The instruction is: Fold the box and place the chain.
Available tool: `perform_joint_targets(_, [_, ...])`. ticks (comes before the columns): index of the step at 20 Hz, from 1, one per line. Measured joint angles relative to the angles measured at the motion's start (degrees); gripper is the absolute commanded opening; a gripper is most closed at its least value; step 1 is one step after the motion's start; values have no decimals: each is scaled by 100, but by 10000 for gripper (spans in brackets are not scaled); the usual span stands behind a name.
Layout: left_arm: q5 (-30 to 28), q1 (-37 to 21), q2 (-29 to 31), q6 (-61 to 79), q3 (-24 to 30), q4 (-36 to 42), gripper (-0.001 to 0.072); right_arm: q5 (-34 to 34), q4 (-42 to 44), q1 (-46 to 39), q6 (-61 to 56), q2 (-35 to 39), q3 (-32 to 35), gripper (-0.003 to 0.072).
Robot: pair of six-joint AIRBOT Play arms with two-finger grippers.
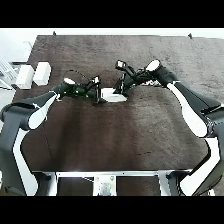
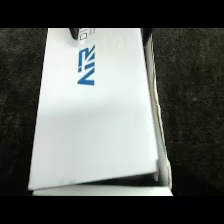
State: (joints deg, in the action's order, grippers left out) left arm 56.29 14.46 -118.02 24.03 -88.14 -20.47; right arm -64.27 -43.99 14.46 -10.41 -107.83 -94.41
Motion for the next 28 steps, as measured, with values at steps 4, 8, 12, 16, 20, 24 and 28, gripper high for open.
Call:
perform_joint_targets(4, [11,2,2,44,0,-13,279,-114,28,55,-105,-4,55,357])
perform_joint_targets(8, [50,9,0,28,0,-22,279,-295,55,42,-138,-4,238,395])
perform_joint_targets(12, [48,9,0,13,0,-20,278,-407,192,-68,-120,-4,310,393])
perform_joint_targets(16, [42,9,0,4,2,-11,279,-428,728,-262,-57,-7,328,187])
perform_joint_targets(20, [28,9,0,2,2,-11,278,-428,1143,-385,9,-7,396,5])
perform_joint_targets(24, [24,9,0,2,2,-7,279,-426,1233,-407,11,-26,717,5])
perform_joint_targets(28, [22,9,0,15,2,-9,278,-376,1185,-424,-122,-83,968,5])
